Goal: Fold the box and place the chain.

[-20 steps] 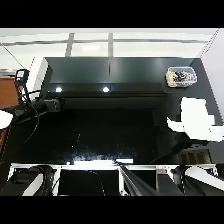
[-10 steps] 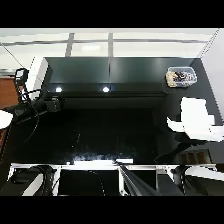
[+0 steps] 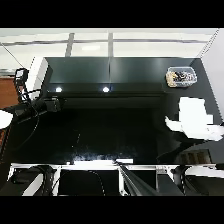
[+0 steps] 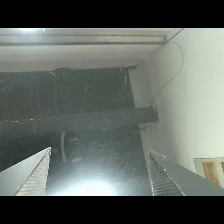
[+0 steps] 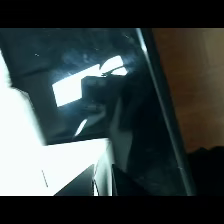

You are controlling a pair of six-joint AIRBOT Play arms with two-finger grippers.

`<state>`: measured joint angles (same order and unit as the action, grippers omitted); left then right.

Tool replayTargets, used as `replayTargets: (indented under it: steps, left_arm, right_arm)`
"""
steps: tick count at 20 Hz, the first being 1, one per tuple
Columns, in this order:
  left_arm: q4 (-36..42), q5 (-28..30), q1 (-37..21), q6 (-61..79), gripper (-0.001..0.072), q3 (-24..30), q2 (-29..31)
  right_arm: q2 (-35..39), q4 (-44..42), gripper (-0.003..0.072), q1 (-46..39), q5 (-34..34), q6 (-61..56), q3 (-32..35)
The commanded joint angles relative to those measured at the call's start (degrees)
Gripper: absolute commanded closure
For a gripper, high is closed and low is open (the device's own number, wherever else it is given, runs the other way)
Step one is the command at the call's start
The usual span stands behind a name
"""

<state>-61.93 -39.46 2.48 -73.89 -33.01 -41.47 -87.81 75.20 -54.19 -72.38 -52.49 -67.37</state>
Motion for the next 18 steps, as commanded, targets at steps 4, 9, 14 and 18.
replayTargets:
  steps: [4, 9, 14, 18]
  left_arm:
    - [-0.4, 0.0, 0.0, 0.2, 0.0008, 0.0, 0.0]
    - [-0.4, -0.9, 0.0, 0.2, 0.0008, 0.0, 0.0]
    - [2.3, -2.6, 0.0, 0.1, 0.0009, 0.0, 0.0]
    - [4.0, -5.3, 0.0, 0.1, 0.0008, 0.0, 0.0]
  right_arm:
    - [0.8, -4.4, 0.0673, 0.0, -9.4, 1.4, 0.0]
    - [6.5, -20.6, 0.0673, 2.8, -11.0, 1.6, 0.0]
    - [13.0, -30.8, 0.0672, 17.1, -8.9, -4.2, 4.6]
    - [19.3, -30.9, 0.0672, 30.5, -4.1, -7.0, 12.4]
